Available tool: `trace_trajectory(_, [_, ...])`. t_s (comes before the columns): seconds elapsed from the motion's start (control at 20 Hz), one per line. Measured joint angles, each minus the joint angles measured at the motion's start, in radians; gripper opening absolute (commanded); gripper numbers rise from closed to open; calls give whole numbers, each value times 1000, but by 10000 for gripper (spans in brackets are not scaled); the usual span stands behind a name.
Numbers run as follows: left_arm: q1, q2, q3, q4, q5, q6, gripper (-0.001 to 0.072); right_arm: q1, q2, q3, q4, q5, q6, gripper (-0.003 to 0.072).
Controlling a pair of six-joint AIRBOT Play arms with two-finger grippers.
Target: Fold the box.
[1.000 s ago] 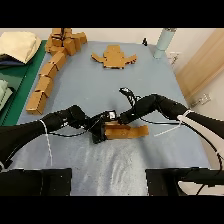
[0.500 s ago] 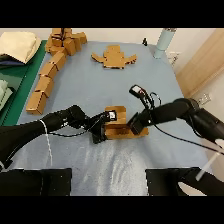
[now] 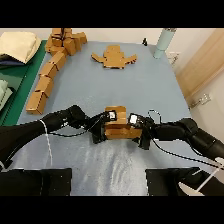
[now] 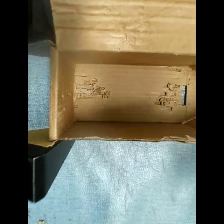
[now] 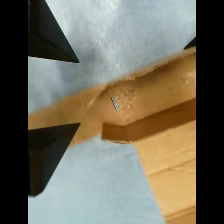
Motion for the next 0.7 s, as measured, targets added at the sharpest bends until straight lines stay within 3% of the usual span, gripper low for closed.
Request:
trace_trajectory(0.1, [0, 0, 0, 0, 0, 0, 520, 0, -48, -4, -11, 80, -76, 597])
trace_trajectory(0.15, [0, 0, 0, 0, 0, 0, 520, 1, -72, -3, -8, 114, -114, 548])
trace_trajectory(0.25, [0, 0, 0, 0, 0, 0, 519, 1, -103, 2, 10, 157, -178, 354])
trace_trajectory(0.3, [0, 0, 0, 0, 0, 0, 520, 1, -112, 2, 18, 169, -202, 348])
trace_trajectory(0.4, [0, 0, 0, 0, 0, 0, 520, 1, -124, 4, 32, 190, -239, 217])
trace_trajectory(0.7, [0, 0, 0, 0, 0, 0, 520, 1, -139, 5, 148, 209, -357, 204])
